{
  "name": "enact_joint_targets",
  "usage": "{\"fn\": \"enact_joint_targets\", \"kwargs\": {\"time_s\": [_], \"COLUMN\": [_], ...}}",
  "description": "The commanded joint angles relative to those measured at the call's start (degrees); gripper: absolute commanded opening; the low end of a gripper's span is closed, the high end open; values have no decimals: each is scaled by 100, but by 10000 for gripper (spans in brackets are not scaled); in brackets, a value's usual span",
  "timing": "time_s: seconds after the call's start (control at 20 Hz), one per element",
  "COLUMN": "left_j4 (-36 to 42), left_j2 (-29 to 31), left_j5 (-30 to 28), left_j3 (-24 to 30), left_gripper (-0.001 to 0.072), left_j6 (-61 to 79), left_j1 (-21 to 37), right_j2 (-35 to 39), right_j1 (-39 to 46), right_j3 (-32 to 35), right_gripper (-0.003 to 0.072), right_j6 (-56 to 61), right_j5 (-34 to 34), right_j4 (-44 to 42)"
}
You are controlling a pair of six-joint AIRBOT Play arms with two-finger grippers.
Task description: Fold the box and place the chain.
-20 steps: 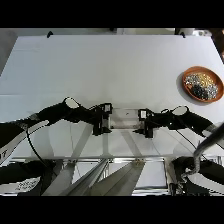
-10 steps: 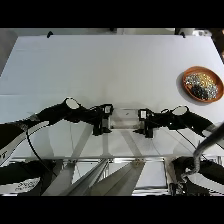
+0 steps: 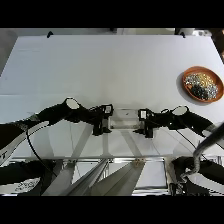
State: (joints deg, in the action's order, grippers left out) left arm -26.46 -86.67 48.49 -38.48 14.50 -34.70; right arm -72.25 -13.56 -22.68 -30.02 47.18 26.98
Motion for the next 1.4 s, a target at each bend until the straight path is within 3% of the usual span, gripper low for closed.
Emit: {"fn": "enact_joint_targets", "kwargs": {"time_s": [0.0,0.8,0.85,0.9,0.95,1.2,1.35], "left_j4": [-17,-13,-13,-13,-13,-13,-13], "left_j2": [-2,-2,-2,-2,-2,-2,-2], "left_j5": [17,146,146,146,149,149,149], "left_j3": [4,4,4,4,4,2,4], "left_gripper": [390,390,390,390,390,391,391], "left_j6": [2,2,2,2,2,2,2], "left_j1": [-4,-4,-4,-4,-4,-4,-4], "right_j2": [4,4,7,17,22,219,577], "right_j1": [-4,-4,-4,-4,-4,-4,0], "right_j3": [-2,-4,-4,-4,-4,-4,-4], "right_gripper": [408,397,411,527,713,706,705], "right_j6": [0,-4,-4,22,42,470,1392], "right_j5": [2,70,98,107,109,103,-15], "right_j4": [0,13,9,22,20,251,907]}}
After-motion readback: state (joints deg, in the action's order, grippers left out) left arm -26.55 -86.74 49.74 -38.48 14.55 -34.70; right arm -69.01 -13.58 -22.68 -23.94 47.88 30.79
